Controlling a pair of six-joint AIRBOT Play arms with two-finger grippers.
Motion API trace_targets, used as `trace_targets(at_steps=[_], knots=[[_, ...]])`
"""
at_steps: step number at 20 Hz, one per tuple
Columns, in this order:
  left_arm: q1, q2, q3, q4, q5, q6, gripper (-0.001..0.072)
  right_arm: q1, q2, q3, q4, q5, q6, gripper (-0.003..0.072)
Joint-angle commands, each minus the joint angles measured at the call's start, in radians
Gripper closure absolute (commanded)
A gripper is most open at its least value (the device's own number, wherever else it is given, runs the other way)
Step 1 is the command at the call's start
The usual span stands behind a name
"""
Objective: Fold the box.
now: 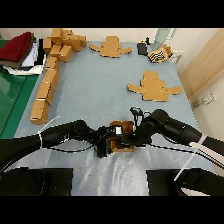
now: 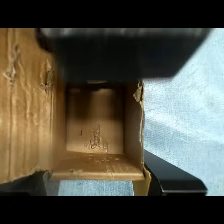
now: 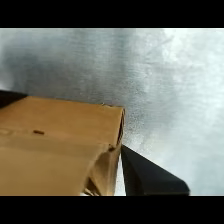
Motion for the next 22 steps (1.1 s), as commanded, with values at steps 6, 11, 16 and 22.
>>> trace_targets(at_steps=[6, 11, 16, 22], knots=[[0.000, 0.000, 0.000, 0.000, 0.000, 0.000, 0.0191, 0.131, -0.145, 0.145, -0.194, -0.194, 0.343, 0.0275], [0.000, 0.000, 0.000, 0.000, 0.000, 0.000, 0.0192, 0.132, -0.167, 0.146, -0.217, -0.214, 0.348, 0.0617], [0.000, 0.000, 0.000, 0.000, 0.000, 0.000, 0.0192, 0.132, -0.166, 0.155, -0.216, -0.215, 0.286, 0.0659], [0.000, 0.000, 0.000, 0.000, 0.000, 0.000, 0.0192, 0.132, -0.150, 0.168, -0.216, -0.245, 0.287, 0.0255]])
